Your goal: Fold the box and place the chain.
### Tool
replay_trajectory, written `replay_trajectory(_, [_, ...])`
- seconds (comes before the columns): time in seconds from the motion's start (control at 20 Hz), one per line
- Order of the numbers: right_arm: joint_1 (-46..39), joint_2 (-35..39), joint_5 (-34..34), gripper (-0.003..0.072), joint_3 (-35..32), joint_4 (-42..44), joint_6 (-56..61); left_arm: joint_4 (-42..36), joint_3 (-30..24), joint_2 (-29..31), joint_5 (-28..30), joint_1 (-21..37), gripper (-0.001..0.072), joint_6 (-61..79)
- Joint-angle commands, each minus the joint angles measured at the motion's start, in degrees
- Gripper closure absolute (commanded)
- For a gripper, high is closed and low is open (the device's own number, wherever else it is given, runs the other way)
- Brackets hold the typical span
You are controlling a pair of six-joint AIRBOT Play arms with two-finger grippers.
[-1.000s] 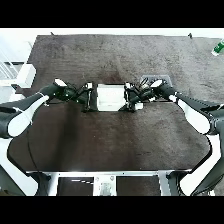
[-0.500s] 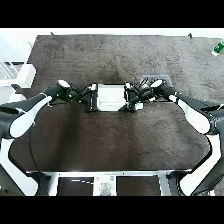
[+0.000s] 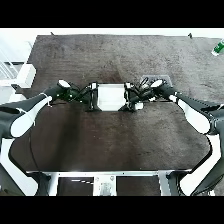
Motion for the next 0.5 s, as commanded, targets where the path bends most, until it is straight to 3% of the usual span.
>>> replay_trajectory(0.0, [0.0,0.0,0.2,0.0190,0.0,0.0,-0.1,-0.8,1.7,-1.5,-2.6,0.0,0.0045,0.2])
replay_trajectory(0.45, [0.0,0.0,0.2,0.0190,0.0,0.0,-0.1,0.3,2.5,-1.9,-3.9,0.0,0.0042,-0.1])
